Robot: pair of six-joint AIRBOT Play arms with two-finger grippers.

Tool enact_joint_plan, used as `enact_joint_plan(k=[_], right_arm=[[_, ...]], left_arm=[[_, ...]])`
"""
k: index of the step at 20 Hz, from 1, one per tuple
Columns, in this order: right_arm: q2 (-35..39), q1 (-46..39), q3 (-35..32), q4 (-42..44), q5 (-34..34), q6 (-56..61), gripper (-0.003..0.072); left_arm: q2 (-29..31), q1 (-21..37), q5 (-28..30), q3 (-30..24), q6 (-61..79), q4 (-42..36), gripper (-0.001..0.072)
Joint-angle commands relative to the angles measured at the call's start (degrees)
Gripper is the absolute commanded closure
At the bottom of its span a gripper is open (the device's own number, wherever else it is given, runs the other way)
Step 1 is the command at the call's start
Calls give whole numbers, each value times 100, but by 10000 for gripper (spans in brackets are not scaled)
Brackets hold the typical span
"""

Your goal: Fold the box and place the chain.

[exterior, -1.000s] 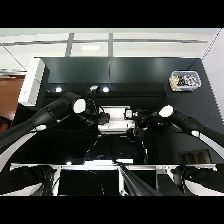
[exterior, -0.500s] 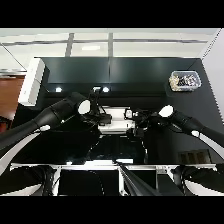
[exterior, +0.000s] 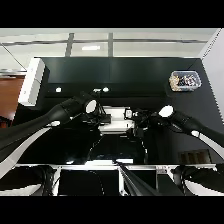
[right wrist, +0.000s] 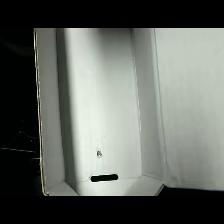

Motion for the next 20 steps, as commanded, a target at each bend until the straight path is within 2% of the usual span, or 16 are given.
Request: enact_joint_plan(k=[1, 11, 12, 14, 15, 20], right_arm=[[-2, 4, 2, 0, 4, 2, 556], [-2, 4, 2, 0, 7, 2, 556], [-2, 4, 2, 0, 7, 2, 556], [-2, 4, 2, 0, 7, 2, 557], [-2, 4, 2, 0, 4, 2, 556], [-2, 4, 2, 0, 4, 2, 557]], left_arm=[[-225, -107, -153, 286, -264, 125, 378], [-280, -205, -317, 326, -903, 293, 379], [-306, -205, -334, 326, -903, 282, 426], [-358, -210, -358, 326, -898, 223, 577], [-367, -225, -363, 326, -896, 223, 683], [-365, -245, -363, 345, -896, 227, 680]])
